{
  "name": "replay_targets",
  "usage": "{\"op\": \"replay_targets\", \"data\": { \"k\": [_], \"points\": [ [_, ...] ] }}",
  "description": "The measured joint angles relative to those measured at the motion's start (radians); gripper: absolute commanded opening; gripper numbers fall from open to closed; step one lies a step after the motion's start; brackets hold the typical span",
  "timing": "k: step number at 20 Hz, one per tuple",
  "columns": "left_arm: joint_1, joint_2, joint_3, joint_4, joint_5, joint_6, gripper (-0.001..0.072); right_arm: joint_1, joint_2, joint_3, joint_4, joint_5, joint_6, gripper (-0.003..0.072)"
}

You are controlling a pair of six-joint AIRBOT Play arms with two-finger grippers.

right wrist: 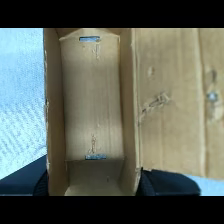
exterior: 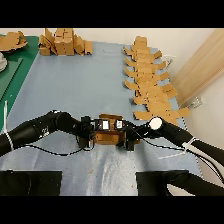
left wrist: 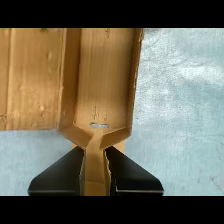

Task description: Fold the box.

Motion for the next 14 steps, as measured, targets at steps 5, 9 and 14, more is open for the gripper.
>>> {"op": "replay_targets", "data": {
  "k": [5,9,14],
  "points": [
    [-0.034,-0.016,0.000,-0.002,0.027,0.009,0.0010,0.000,0.000,0.000,0.000,0.000,0.000,0.0498],
    [-0.046,-0.025,0.001,-0.003,0.056,0.011,0.0010,0.000,0.000,0.000,0.000,0.000,0.000,0.0498],
    [-0.050,-0.028,0.001,-0.025,0.079,0.014,0.0010,0.000,0.000,0.000,0.000,0.000,0.001,0.0498]
  ]
}}
